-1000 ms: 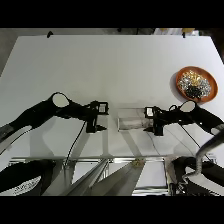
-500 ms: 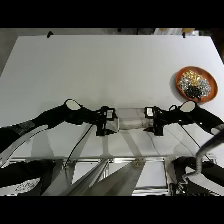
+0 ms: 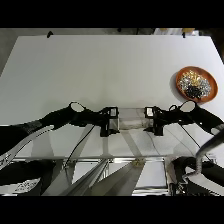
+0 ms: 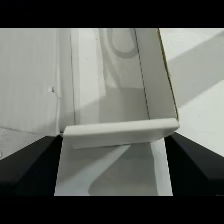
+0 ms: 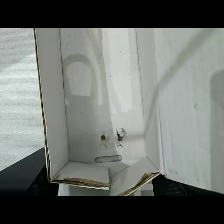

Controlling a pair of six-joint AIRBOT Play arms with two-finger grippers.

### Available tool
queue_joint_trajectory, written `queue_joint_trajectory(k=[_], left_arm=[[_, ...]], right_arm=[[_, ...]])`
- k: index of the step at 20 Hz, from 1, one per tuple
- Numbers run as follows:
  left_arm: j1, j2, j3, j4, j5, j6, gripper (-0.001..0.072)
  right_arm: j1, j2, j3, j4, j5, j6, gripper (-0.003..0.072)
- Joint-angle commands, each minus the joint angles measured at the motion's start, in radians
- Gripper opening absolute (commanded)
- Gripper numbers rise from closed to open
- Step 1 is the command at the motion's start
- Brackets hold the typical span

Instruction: Fold the box and place the chain.

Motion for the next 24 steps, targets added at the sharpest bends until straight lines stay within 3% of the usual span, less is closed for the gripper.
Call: queue_joint_trajectory(k=[1,7,8,10,14,24], left_arm=[[-0.008,-0.004,0.0,-0.018,0.022,-0.002,0.0695],[-0.046,-0.004,0.002,-0.024,0.048,0.056,0.0686],[-0.045,-0.004,0.002,-0.031,0.048,0.051,0.0651],[-0.042,-0.004,0.002,-0.046,0.06,0.049,0.0451],[-0.042,-0.004,0.002,-0.048,0.11,0.051,0.0309],[-0.008,-0.004,0.002,-0.044,0.126,0.071,0.0311]], right_arm=[[0.0,0.0,0.001,0.0,0.0,0.0,0.0396],[0.0,0.0,0.001,0.0,0.0,0.0,0.0396],[0.0,0.0,0.001,0.0,0.0,0.0,0.0396],[0.0,0.0,0.001,0.0,0.0,0.0,0.0396],[0.0,0.0,0.001,0.0,0.0,0.0,0.0396],[0.0,0.0,0.001,0.0,0.0,0.0,0.0396]])
